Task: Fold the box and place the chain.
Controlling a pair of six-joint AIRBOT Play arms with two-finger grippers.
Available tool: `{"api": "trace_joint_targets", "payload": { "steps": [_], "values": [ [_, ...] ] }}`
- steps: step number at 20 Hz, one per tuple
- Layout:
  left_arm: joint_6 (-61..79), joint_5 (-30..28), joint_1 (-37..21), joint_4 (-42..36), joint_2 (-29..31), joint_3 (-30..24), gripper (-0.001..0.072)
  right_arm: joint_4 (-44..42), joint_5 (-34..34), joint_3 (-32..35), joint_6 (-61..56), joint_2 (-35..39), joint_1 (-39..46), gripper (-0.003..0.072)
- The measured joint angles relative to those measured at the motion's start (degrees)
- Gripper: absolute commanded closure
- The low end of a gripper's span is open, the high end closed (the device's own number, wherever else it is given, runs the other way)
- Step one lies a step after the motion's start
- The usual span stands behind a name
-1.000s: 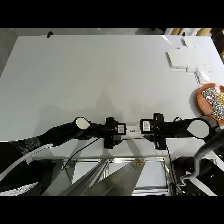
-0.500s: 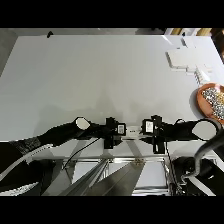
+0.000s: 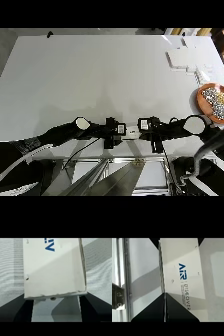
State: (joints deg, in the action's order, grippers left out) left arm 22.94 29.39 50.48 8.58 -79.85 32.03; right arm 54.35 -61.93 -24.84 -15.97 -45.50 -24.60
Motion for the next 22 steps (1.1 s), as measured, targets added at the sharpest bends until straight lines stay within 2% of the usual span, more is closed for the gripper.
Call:
{"api": "trace_joint_targets", "payload": {
  "steps": [16,22],
  "values": [
    [-0.02,-0.04,0.0,-0.02,0.0,0.0,0.0503,2.64,2.21,1.27,-0.02,-1.18,0.0,0.0666],
    [-0.11,-0.04,0.02,-0.07,0.0,0.0,0.0503,4.61,2.38,-0.37,-4.94,4.17,0.5,0.0666]
  ]
}}
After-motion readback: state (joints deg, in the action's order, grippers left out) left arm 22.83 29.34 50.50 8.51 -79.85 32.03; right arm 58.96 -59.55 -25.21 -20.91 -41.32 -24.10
